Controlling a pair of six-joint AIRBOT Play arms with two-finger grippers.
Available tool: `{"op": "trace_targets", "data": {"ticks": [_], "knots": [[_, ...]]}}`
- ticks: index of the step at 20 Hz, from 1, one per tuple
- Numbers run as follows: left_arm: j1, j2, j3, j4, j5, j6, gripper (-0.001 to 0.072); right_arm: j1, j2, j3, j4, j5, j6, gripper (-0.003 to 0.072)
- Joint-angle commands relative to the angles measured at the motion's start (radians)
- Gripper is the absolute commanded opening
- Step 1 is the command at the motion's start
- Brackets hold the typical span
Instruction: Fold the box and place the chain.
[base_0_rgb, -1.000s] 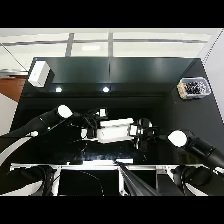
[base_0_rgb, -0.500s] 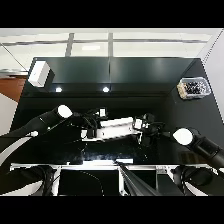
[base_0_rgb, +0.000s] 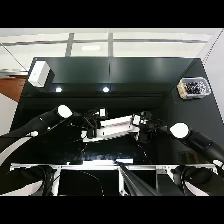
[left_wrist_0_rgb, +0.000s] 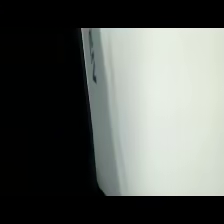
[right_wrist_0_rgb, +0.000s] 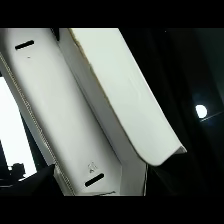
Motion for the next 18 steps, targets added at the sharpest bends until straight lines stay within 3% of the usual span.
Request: {"op": "trace_targets", "data": {"ticks": [1,3,5,18], "knots": [[0.0,0.0,0.0,0.0,-0.001,0.001,0.0035,-0.058,-0.012,0.005,0.093,0.056,-0.092,0.0706],[0.0,0.0,0.0,0.001,-0.001,0.001,0.0035,-0.072,-0.013,0.011,0.175,0.132,-0.18,0.0707],[0.0,0.0,0.0,0.0,-0.003,0.001,0.0035,-0.072,-0.013,0.011,0.225,0.135,-0.246,0.0707],[0.0,0.003,0.0,0.031,-0.009,0.001,0.0035,-0.072,-0.086,0.011,0.172,0.243,-0.249,0.0705]]}}
